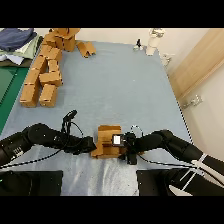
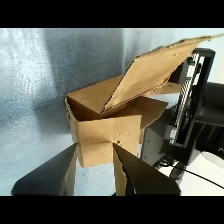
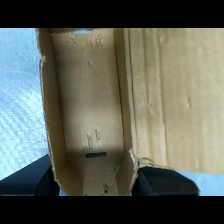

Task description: Fold the box.

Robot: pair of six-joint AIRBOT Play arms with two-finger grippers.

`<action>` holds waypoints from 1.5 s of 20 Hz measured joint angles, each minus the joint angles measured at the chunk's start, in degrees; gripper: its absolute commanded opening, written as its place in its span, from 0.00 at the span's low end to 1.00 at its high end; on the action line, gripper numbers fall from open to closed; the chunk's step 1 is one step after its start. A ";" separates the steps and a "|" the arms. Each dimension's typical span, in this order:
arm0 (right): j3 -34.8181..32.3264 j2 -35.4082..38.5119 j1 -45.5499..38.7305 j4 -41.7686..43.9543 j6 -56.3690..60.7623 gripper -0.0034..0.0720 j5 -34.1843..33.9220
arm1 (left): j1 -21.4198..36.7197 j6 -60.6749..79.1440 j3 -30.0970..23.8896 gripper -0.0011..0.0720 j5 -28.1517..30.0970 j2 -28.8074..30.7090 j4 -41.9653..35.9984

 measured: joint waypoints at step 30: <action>0.00 0.00 0.00 0.00 0.02 0.71 0.02 | -13.20 -25.44 10.82 0.74 4.48 -13.40 21.49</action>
